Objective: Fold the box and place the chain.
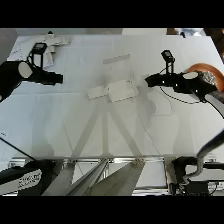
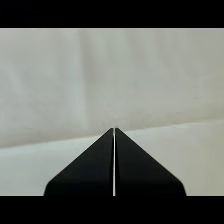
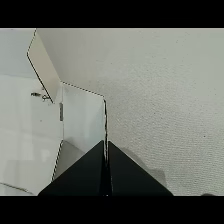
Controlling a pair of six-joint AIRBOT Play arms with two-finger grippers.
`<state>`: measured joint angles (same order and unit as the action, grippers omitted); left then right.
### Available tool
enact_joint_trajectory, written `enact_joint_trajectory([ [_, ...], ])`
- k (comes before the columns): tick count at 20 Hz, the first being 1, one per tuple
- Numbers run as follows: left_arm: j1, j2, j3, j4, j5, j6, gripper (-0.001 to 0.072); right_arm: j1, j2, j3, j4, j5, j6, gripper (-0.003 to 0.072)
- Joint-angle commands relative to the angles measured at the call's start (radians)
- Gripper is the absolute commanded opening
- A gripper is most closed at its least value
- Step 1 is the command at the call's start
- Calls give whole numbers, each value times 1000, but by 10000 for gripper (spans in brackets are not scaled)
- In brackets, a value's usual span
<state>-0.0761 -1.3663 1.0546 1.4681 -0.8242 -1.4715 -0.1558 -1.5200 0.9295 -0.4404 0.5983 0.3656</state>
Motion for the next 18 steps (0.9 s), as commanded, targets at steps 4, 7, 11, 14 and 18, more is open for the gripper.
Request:
enact_joint_trajectory([
  [4, 29, -137, 161, -606, -193, 558, 9, 0, 1, 0, 0, 0, 0, 9],
  [7, 58, -221, 321, -780, -311, 706, 13, 0, 1, 0, 0, 0, 0, 9],
  [11, 76, -357, 475, -855, -499, 833, 389, 0, 1, 0, 0, 0, 0, 9],
  [14, 71, -412, 498, -939, -544, 966, 398, 0, 1, 0, 0, 0, 0, 9],
  [18, 42, -449, 502, -1006, -545, 1088, 395, 0, 1, 0, 0, 0, 0, 9],
])
